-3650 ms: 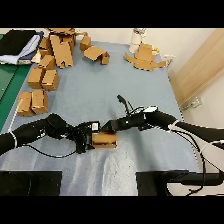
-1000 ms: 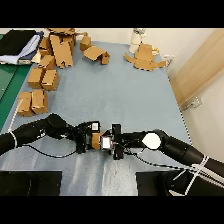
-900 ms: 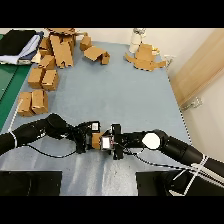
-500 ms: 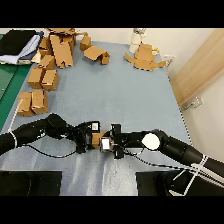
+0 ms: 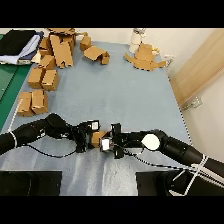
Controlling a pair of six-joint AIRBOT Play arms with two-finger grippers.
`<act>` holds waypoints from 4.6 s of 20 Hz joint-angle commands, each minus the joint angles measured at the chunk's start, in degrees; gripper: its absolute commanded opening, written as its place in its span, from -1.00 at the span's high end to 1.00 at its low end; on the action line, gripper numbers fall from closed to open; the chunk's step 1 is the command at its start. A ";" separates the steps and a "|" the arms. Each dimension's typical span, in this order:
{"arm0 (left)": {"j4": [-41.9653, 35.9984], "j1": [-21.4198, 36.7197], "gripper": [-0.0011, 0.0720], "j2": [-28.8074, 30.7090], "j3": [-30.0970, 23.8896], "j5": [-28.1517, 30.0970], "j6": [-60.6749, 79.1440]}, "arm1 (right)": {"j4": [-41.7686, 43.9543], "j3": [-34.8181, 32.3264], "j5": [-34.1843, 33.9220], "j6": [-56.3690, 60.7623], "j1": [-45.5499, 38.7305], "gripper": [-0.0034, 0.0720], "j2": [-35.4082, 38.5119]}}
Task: Fold the box.
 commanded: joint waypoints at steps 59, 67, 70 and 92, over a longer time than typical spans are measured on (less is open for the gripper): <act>0.09 0.00 -0.25 0.00 -0.02 -0.09 0.11 | -4.85 -10.84 -23.74 122.88 9.94 0.90 3.52; 0.07 0.00 -0.25 0.00 0.00 -0.07 0.13 | -14.99 -9.68 -22.05 122.66 6.16 0.90 11.82; 0.07 0.00 -0.25 0.00 0.00 0.07 0.15 | -20.61 -9.51 -12.04 122.68 -4.70 0.90 17.92; 0.07 27.69 -0.25 2.32 7.23 26.71 -40.41 | -25.07 -9.53 -8.92 122.64 -14.97 0.90 24.85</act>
